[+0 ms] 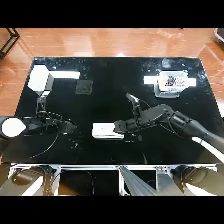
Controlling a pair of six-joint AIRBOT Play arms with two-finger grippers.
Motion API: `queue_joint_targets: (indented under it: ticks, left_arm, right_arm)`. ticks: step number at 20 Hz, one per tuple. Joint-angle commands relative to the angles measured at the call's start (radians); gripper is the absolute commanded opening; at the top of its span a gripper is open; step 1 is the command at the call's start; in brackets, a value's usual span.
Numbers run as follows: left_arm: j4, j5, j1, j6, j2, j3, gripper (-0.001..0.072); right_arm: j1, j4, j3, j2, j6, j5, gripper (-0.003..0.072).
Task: Fold the box and place the chain.
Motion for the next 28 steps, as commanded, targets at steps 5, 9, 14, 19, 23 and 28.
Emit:
queue_joint_targets:
  ticks: [5,9,14,19,23,28]
  left_arm:
    - [-0.224,0.005,-0.001,0.496,-0.155,0.121,0.0623]
    - [-0.434,-0.037,-0.060,1.022,-0.296,0.204,0.0634]
    - [-0.351,0.082,-0.247,1.389,-0.407,0.206,0.0640]
    - [-0.360,0.116,-0.343,1.631,-0.462,0.206,0.0639]
    - [-0.402,0.146,-0.346,1.563,-0.480,0.207,0.0639]
    - [-0.389,0.158,-0.350,1.392,-0.500,0.232,0.0639]
  right_arm:
    - [-0.203,-0.100,0.011,0.209,-0.057,-0.241,0.0019]
    - [-0.329,-0.332,0.011,0.259,-0.011,-0.354,0.0019]
    - [-0.405,-0.378,0.011,0.259,-0.012,-0.355,0.0018]
    - [-0.416,-0.399,0.006,0.259,-0.008,-0.361,0.0019]
    - [-0.416,-0.400,-0.013,0.259,-0.008,-0.348,0.0018]
    - [-0.416,-0.399,-0.033,0.259,-0.008,-0.340,0.0019]
